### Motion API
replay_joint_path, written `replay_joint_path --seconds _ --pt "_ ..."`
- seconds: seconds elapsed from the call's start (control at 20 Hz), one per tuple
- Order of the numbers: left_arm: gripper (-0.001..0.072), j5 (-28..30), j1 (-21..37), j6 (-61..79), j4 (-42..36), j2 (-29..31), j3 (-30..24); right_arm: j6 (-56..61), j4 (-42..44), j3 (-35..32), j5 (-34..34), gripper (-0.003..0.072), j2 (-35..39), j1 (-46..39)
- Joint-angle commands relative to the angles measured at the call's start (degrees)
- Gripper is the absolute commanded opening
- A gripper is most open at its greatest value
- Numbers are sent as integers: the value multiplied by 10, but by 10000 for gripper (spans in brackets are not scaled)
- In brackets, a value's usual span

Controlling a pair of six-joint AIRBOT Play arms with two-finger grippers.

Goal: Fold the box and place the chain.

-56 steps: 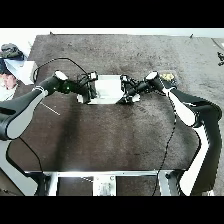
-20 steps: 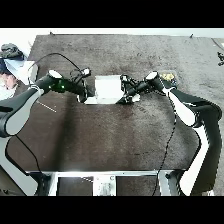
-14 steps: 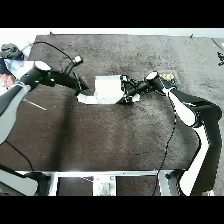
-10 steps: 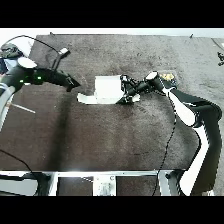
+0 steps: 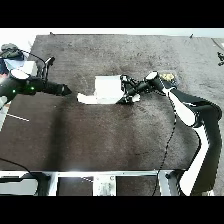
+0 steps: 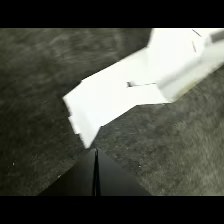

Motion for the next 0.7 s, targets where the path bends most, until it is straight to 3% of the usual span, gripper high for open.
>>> replay_joint_path --seconds 0.0,0.3,0.65 --pt "9 7 2 -33 -5 -29 -10 0 0 0 0 451 0 0" --pt "9 10 4 -42 -20 -86 -10 0 0 0 0 451 0 0" --pt "8 7 9 9 -135 -130 -10 0 0 0 0 451 0 0"
